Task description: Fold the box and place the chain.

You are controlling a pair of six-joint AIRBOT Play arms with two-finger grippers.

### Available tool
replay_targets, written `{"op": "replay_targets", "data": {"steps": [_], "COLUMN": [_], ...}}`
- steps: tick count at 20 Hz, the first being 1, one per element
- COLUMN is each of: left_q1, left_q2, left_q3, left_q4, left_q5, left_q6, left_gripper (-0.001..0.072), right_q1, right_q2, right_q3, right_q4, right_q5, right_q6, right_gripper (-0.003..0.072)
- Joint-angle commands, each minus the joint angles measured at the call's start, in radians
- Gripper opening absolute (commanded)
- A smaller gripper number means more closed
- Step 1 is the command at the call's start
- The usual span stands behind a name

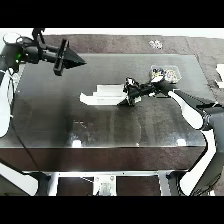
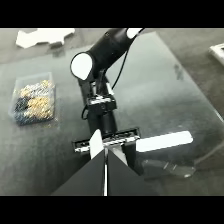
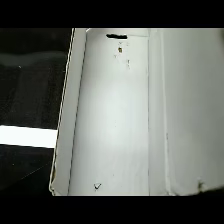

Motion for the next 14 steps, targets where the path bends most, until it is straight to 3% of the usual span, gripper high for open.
{"op": "replay_targets", "data": {"steps": [1,4,8,10,14], "left_q1": [-0.053,-0.097,-0.103,-0.103,-0.104], "left_q2": [0.091,0.188,0.367,0.418,0.41], "left_q3": [-0.031,-0.187,-0.543,-0.695,-0.872], "left_q4": [0.115,0.171,0.134,0.074,-0.044], "left_q5": [0.132,0.304,0.685,0.775,0.829], "left_q6": [-0.103,-0.116,-0.065,0.038,0.098], "left_gripper": [0.0013,0.0013,0.0013,0.0014,0.0015], "right_q1": [0.0,0.0,0.0,0.0,0.0], "right_q2": [-0.001,-0.001,-0.001,-0.001,-0.001], "right_q3": [0.0,0.0,0.0,0.0,0.0], "right_q4": [0.0,0.0,0.0,0.0,0.0], "right_q5": [0.0,0.0,0.0,0.0,0.0], "right_q6": [0.0,0.0,0.0,0.0,0.0], "right_gripper": [0.0587,0.0587,0.0587,0.0587,0.0587]}}
